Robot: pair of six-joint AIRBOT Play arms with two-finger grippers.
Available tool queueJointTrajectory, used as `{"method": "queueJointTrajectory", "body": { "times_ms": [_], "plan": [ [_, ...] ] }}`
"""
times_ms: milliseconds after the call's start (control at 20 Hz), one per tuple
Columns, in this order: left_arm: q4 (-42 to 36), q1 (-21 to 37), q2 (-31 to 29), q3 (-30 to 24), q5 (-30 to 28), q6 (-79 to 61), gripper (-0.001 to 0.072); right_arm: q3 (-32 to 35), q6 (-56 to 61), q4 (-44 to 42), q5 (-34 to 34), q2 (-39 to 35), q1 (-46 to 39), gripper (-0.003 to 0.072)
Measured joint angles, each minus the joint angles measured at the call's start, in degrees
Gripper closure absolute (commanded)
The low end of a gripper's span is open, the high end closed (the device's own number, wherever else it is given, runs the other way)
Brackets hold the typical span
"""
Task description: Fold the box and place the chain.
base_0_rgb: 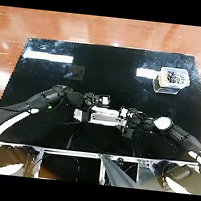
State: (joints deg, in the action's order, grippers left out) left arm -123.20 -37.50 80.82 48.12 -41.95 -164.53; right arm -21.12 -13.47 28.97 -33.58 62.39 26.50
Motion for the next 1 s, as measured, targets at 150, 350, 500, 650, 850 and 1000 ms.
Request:
{"method": "queueJointTrajectory", "body": {
  "times_ms": [150,350,500,650,850,1000],
  "plan": [
    [0.0,0.0,0.0,0.0,0.0,0.0,0.069,0.0,0.0,0.0,-0.1,0.0,0.0,0.018],
    [0.0,0.0,0.0,0.0,0.0,0.0,0.069,0.0,0.0,0.0,-0.2,0.0,0.0,0.0181],
    [0.0,0.0,0.0,0.0,0.0,0.0,0.069,0.0,0.0,0.0,-0.2,0.0,0.0,0.0182],
    [0.0,0.0,0.0,0.0,0.0,0.0,0.069,0.0,0.0,0.0,-0.3,0.0,0.0,0.0182],
    [0.0,0.0,0.0,0.0,0.0,0.0,0.069,0.0,0.0,0.0,-0.3,0.0,0.0,0.018],
    [0.0,0.0,0.0,0.0,0.0,0.0,0.069,0.0,0.0,0.0,-0.3,0.0,0.0,0.006]
  ]
}}
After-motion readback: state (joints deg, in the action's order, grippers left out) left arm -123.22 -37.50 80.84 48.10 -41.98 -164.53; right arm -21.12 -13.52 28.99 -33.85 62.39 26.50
